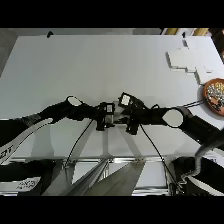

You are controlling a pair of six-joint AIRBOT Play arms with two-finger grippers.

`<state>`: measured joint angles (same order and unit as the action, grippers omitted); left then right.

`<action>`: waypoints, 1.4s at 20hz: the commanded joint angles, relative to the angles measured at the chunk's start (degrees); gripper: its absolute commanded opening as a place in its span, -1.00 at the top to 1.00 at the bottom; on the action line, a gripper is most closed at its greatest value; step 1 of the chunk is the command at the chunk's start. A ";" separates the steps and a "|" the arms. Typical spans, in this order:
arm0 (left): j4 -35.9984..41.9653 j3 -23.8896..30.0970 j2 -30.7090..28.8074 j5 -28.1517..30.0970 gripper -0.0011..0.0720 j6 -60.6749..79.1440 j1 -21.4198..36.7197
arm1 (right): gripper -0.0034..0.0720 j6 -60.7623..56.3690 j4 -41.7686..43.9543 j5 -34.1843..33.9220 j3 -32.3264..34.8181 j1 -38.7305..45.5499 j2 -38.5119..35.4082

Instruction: Fold the box and place the chain.

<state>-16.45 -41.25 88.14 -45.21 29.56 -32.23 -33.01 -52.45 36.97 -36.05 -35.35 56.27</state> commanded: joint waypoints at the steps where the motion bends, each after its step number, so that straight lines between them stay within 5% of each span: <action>1: 0.00 0.00 -0.02 0.00 0.95 0.00 0.00 | 0.17 -0.72 -9.79 6.19 -0.02 6.58 -3.76; 8: 0.02 0.00 -0.02 -0.02 0.95 0.00 0.00 | 0.25 19.04 -11.28 15.67 0.04 26.93 -3.54; 12: 0.00 0.00 -0.02 0.00 0.95 0.00 0.00 | 0.25 30.05 -8.59 17.31 0.04 26.86 1.49; 19: 0.00 0.00 -0.02 0.00 0.95 0.00 0.00 | 0.25 31.76 -8.37 20.76 0.07 26.34 10.32; 28: 0.00 0.00 -0.02 0.00 0.95 0.00 0.00 | 0.36 37.83 -2.34 18.67 0.35 24.52 12.31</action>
<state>-16.45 -41.25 88.14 -45.23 29.56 -32.23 1.74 -58.26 56.21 -35.88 -10.66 68.23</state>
